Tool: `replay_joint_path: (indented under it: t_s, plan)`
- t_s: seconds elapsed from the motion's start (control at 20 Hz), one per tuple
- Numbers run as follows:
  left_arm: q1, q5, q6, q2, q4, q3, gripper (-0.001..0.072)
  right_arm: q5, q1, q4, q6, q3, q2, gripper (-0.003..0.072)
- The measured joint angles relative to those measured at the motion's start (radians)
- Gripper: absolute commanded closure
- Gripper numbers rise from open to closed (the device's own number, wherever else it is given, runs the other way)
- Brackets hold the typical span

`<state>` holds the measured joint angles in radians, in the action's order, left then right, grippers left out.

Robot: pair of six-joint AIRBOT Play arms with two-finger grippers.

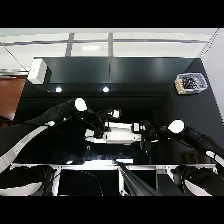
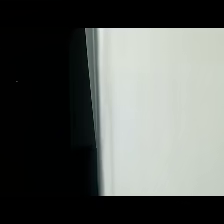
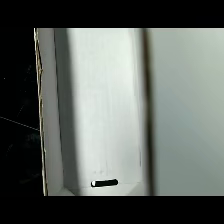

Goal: Fold the box and place the chain.

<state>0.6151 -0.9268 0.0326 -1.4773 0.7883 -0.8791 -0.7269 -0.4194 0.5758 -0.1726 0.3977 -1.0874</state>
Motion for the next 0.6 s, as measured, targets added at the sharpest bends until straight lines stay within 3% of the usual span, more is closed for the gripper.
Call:
replay_joint_path:
  t_s: [0.1, 0.15, 0.2, 0.3, 0.45, 0.5, 0.6]
  plan:
    - [0.000, -0.002, 0.001, 0.000, 0.001, -0.003, 0.0682, 0.000, 0.000, 0.000, 0.000, 0.000, 0.000, 0.0192]
    - [0.000, -0.006, 0.003, 0.000, 0.004, -0.007, 0.0646, 0.000, 0.000, 0.000, 0.000, 0.000, 0.000, 0.0192]
    - [0.000, -0.013, 0.011, 0.000, 0.006, -0.013, 0.0552, 0.003, 0.000, 0.000, 0.000, 0.000, 0.000, 0.0192]
    - [0.001, -0.026, 0.050, 0.002, 0.007, -0.029, 0.0511, 0.010, 0.000, -0.001, 0.001, 0.000, 0.000, 0.0192]
    - [0.001, -0.045, 0.116, 0.018, 0.053, -0.059, 0.0139, 0.032, 0.000, 0.006, -0.002, 0.000, 0.000, 0.0192]
    - [0.001, -0.053, 0.150, 0.029, 0.085, -0.066, 0.0065, 0.045, 0.000, 0.006, -0.002, 0.000, 0.000, 0.0192]
    - [-0.002, -0.056, 0.240, 0.056, 0.167, -0.075, 0.0065, 0.069, 0.000, 0.008, -0.003, 0.000, 0.000, 0.0192]
